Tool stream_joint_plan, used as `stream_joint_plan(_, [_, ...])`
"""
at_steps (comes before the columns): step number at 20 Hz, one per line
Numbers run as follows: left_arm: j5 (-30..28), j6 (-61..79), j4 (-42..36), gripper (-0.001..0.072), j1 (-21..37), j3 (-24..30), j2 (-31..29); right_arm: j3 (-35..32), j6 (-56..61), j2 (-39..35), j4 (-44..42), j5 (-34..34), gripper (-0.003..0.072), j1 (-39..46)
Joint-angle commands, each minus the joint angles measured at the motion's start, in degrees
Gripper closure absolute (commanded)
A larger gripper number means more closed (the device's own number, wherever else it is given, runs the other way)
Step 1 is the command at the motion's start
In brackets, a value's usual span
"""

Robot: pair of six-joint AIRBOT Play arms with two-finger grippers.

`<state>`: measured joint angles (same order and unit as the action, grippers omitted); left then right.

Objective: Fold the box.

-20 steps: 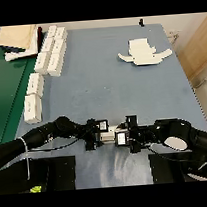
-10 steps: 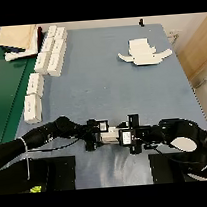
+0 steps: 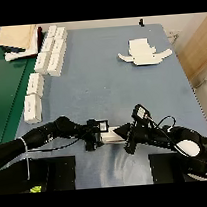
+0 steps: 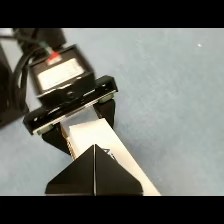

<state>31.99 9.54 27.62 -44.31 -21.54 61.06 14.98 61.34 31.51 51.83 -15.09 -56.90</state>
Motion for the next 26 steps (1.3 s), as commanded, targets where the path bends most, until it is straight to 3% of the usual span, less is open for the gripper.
stream_joint_plan(1, [0.0,0.0,0.0,0.0237,0.0,-0.1,0.0,-5.0,4.3,-0.5,-8.5,8.5,0.0683,-1.9])
stream_joint_plan(19, [0.0,0.0,0.0,0.0238,0.0,-0.1,0.0,-11.8,4.7,0.1,-11.8,9.8,0.0684,-6.8])
stream_joint_plan(26, [0.0,0.0,0.0,0.0237,0.0,-0.1,0.0,-11.7,4.7,4.0,-11.8,10.3,0.0683,-6.8])
